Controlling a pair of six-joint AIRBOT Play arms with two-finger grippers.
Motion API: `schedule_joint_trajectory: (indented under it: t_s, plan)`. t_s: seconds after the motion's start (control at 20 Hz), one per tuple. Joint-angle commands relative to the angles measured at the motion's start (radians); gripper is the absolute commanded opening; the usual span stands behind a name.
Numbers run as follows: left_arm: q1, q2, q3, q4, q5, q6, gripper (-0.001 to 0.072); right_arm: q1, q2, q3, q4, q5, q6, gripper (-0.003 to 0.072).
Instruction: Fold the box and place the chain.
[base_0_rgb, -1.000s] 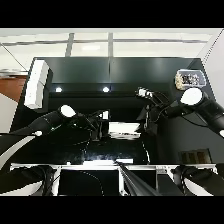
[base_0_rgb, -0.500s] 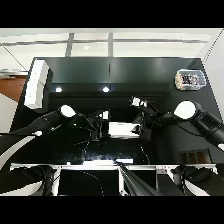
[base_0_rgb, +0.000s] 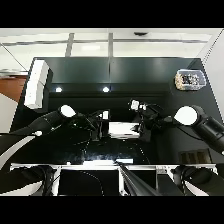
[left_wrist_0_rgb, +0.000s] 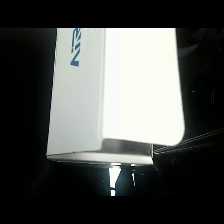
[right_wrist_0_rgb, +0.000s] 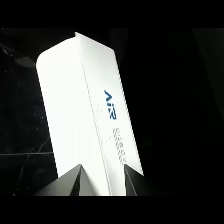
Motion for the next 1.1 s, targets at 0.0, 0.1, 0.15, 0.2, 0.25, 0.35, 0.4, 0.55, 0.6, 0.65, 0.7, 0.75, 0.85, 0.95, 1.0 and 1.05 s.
schedule_joint_trajectory:
  t_s: [0.0,0.1,0.15,0.2,0.25,0.35,0.4,0.55,0.6,0.65,0.7,0.75,0.85,0.95,1.0,1.05]
  plan:
    - [0.000,-0.001,0.001,0.000,0.000,0.001,0.0351,0.002,0.052,-0.040,-0.043,-0.014,0.053,0.0315]
    - [0.000,-0.001,0.001,0.000,0.000,0.000,0.0351,0.003,0.055,-0.069,-0.033,-0.029,0.054,0.0315]
    - [0.000,-0.001,0.001,0.001,0.000,0.001,0.0350,0.003,0.055,-0.082,-0.033,-0.045,0.053,0.0314]
    - [0.000,-0.001,0.001,0.001,0.000,0.001,0.0351,0.003,0.055,-0.088,-0.034,-0.061,0.053,0.0313]
    - [0.000,-0.001,0.001,0.001,0.000,0.001,0.0351,0.003,0.055,-0.088,-0.034,-0.073,0.053,0.0312]
    - [0.000,-0.001,0.001,0.001,0.000,0.001,0.0350,0.003,0.055,-0.088,-0.035,-0.080,0.053,0.0205]
    - [0.000,-0.001,0.001,0.000,0.000,0.001,0.0350,0.003,0.055,-0.088,-0.035,-0.079,0.053,0.0205]
    - [0.000,-0.001,0.001,0.001,0.000,0.001,0.0351,0.003,0.055,-0.088,-0.034,-0.076,0.053,0.0203]
    - [0.000,-0.001,0.001,0.001,0.000,0.000,0.0350,0.003,0.055,-0.088,-0.034,-0.069,0.053,0.0203]
    - [0.000,-0.001,0.001,0.001,0.000,0.001,0.0350,0.003,0.055,-0.088,-0.034,-0.062,0.054,0.0202]
    - [0.000,-0.001,0.001,0.000,0.000,0.001,0.0350,0.003,0.055,-0.088,-0.034,-0.057,0.054,0.0201]
    - [0.000,-0.001,0.001,0.000,0.000,0.001,0.0350,0.003,0.055,-0.088,-0.034,-0.056,0.054,0.0198]
    - [0.000,-0.001,0.001,0.001,0.000,0.001,0.0350,0.003,0.055,-0.088,-0.034,-0.055,0.054,0.0159]
    - [0.000,-0.001,0.001,0.001,0.000,0.001,0.0350,0.003,0.055,-0.088,-0.034,-0.049,0.054,0.0159]
    - [0.000,-0.001,0.001,0.000,0.000,0.001,0.0350,0.003,0.055,-0.088,-0.034,-0.045,0.054,0.0159]
    - [0.000,-0.001,0.001,0.001,0.000,0.001,0.0350,0.003,0.055,-0.088,-0.034,-0.039,0.054,0.0159]
